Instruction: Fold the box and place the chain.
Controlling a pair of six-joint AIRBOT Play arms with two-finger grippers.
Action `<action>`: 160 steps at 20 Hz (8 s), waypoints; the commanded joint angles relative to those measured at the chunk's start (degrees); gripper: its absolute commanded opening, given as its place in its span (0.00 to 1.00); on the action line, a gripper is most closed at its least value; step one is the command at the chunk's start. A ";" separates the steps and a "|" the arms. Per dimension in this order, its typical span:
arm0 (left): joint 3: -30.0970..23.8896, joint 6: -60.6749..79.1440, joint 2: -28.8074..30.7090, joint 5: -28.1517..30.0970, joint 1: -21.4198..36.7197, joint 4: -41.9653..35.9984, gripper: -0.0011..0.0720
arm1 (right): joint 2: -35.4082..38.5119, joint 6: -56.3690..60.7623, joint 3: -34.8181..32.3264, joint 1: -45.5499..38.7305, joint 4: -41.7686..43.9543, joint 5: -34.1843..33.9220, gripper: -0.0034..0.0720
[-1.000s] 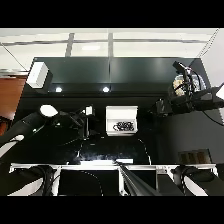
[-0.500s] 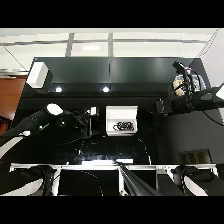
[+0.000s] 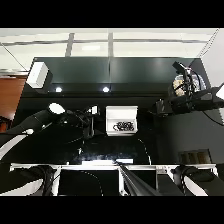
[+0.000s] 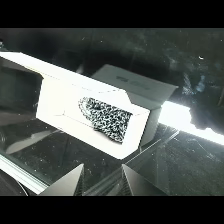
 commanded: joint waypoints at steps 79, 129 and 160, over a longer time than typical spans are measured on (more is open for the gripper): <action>2.34 2.45 -1.97 6.56 -8.39 -1.97 0.56 | -8.59 -66.51 -9.14 13.09 1.14 -14.99 0.99; 2.34 2.45 -1.97 6.56 -8.39 -1.97 0.56 | -8.72 -66.55 -11.93 14.19 5.73 -16.68 0.82; 2.34 2.47 -1.97 6.56 -8.39 -1.97 0.56 | -11.30 -67.47 -10.38 16.83 5.33 -17.44 0.90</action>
